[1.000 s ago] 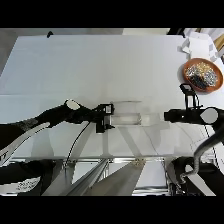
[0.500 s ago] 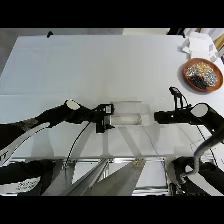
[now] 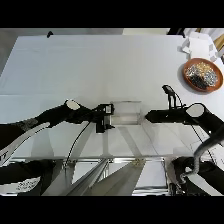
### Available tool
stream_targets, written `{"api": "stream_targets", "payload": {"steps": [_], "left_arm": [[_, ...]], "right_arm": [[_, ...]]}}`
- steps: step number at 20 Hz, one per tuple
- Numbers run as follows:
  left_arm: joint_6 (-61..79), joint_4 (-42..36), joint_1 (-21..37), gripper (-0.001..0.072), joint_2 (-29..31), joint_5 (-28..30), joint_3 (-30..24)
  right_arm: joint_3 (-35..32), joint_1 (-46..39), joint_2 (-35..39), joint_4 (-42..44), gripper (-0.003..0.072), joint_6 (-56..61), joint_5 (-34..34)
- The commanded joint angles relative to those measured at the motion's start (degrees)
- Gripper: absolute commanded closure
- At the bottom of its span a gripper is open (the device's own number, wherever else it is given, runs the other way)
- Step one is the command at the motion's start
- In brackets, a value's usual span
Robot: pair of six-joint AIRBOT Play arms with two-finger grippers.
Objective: Fold the box and place the chain.
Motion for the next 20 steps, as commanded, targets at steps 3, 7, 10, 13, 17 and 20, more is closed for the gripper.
{"api": "stream_targets", "payload": {"steps": [3,7,10,13,17,20], "left_arm": [[0.0,0.0,0.0,0.0390,0.0,0.0,0.0],[0.0,0.0,0.0,0.0390,0.0,0.0,0.0],[0.0,0.0,0.0,0.0390,0.0,0.0,0.0],[0.0,0.0,0.0,0.0390,0.0,0.0,0.0],[0.0,0.0,0.0,0.0390,0.0,0.0,0.0],[0.0,0.0,0.0,0.0390,0.0,0.0,0.0]], "right_arm": [[0.2,1.0,3.2,3.4,0.0482,-1.6,2.4],[0.2,1.1,3.2,6.3,0.0453,-1.6,4.4],[0.2,1.1,3.2,6.1,0.0366,-1.6,6.1],[0.2,2.6,3.2,3.4,0.0341,1.3,4.4],[0.5,8.4,3.2,-3.6,0.0268,9.5,-0.2],[3.0,11.1,1.9,-9.5,0.0269,16.8,-1.8]]}}
